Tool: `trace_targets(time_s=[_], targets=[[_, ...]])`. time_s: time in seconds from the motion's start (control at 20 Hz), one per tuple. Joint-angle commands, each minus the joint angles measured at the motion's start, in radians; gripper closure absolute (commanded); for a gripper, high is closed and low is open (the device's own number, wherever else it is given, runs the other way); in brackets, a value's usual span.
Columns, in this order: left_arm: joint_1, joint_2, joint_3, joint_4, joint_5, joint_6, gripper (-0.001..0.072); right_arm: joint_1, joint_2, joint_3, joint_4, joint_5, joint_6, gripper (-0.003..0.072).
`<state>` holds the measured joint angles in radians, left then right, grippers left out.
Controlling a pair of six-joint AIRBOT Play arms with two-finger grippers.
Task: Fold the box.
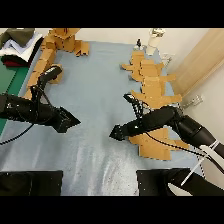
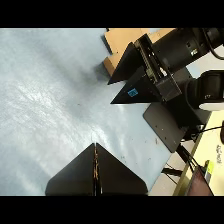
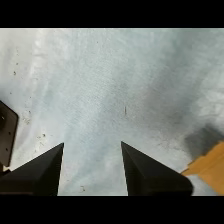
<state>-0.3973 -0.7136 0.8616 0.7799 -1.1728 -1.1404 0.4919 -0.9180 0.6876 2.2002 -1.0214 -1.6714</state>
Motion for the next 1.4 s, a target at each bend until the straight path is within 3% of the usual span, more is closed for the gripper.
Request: trace_targets(time_s=[0.0,0.15,0.3,0.45,0.5,0.6,0.7,0.8,0.85,0.9,0.95,1.1,1.35], targets=[[0.0,-0.003,0.0,0.0,0.075,0.0,0.0697,0.0,0.001,0.002,0.019,-0.016,0.076,0.0143],[-0.001,-0.003,0.0,-0.002,0.145,-0.001,0.0697,-0.001,0.0,0.003,-0.006,0.003,0.14,0.0143],[-0.001,-0.003,0.0,-0.019,0.146,0.0,0.0697,-0.09,-0.003,0.078,-0.288,-0.047,0.407,0.0145],[0.0,-0.003,-0.001,-0.011,0.183,0.0,0.0696,-0.322,-0.003,0.224,-0.688,-0.372,0.504,0.0148],[0.0,-0.004,-0.001,-0.009,0.188,0.0,0.0696,-0.421,-0.003,0.264,-0.782,-0.484,0.481,0.0148],[0.0,-0.018,0.0,-0.01,0.206,0.0,0.0696,-0.611,-0.003,0.28,-0.878,-0.587,0.354,0.0148],[0.0,-0.044,0.0,-0.01,0.205,-0.001,0.0695,-0.778,-0.003,0.247,-0.877,-0.583,0.205,0.0146],[0.0,-0.077,0.0,-0.01,0.204,-0.011,0.0694,-0.905,-0.011,0.216,-0.879,-0.496,0.139,0.0144],[-0.001,-0.092,0.0,-0.013,0.204,-0.012,0.0662,-0.961,-0.022,0.207,-0.872,-0.447,0.117,0.0097],[-0.001,-0.104,-0.001,-0.018,0.201,-0.013,0.0393,-1.007,-0.04,0.204,-0.856,-0.435,0.091,0.0096],[0.0,-0.113,0.0,-0.017,0.2,-0.03,0.0215,-1.049,-0.069,0.204,-0.822,-0.435,0.07,0.0095],[0.0,-0.124,0.0,-0.021,0.206,-0.039,0.0239,-1.125,-0.16,0.182,-0.724,-0.433,-0.018,0.0095],[0.0,-0.124,0.0,-0.022,0.217,-0.091,0.0239,-1.13,-0.277,0.181,-0.661,-0.422,-0.157,0.0099]])
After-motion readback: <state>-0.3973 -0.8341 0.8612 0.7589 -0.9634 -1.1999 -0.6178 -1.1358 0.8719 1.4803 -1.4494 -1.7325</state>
